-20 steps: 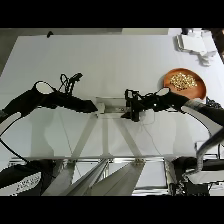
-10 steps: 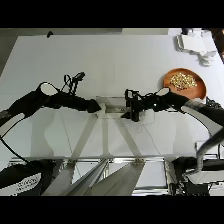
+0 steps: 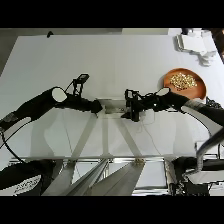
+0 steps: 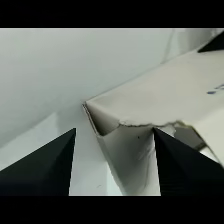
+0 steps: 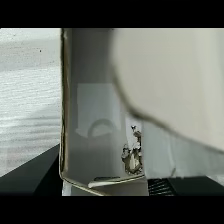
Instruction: Fold the box and place the chain.
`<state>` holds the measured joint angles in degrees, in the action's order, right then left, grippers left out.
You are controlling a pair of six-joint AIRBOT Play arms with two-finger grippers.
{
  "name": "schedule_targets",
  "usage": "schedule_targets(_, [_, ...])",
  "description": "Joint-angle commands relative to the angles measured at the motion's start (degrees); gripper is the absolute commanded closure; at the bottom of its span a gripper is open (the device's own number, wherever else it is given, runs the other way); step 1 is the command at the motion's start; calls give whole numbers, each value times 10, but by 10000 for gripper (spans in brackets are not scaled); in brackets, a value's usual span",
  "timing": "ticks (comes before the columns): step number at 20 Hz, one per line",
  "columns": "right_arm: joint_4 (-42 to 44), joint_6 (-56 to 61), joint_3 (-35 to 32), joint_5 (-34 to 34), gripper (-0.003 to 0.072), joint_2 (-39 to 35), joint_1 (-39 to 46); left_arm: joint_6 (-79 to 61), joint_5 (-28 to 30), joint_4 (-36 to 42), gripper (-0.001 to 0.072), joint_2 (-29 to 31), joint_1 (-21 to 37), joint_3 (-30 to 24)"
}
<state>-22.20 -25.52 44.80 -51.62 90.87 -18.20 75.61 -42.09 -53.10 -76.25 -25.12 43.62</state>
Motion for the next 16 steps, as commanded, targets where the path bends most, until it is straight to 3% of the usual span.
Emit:
schedule_targets(1, [0,0,0,0,282,0,0,47,32,-43,176,0,-26,2])
schedule_targets(10, [0,0,0,0,282,0,0,111,-41,-51,181,0,-28,46])
schedule_targets(14, [0,0,0,0,282,0,0,270,-72,-222,184,-1,-51,63])
schedule_targets(16, [0,0,0,0,282,0,0,297,-75,-257,184,-2,-73,69])
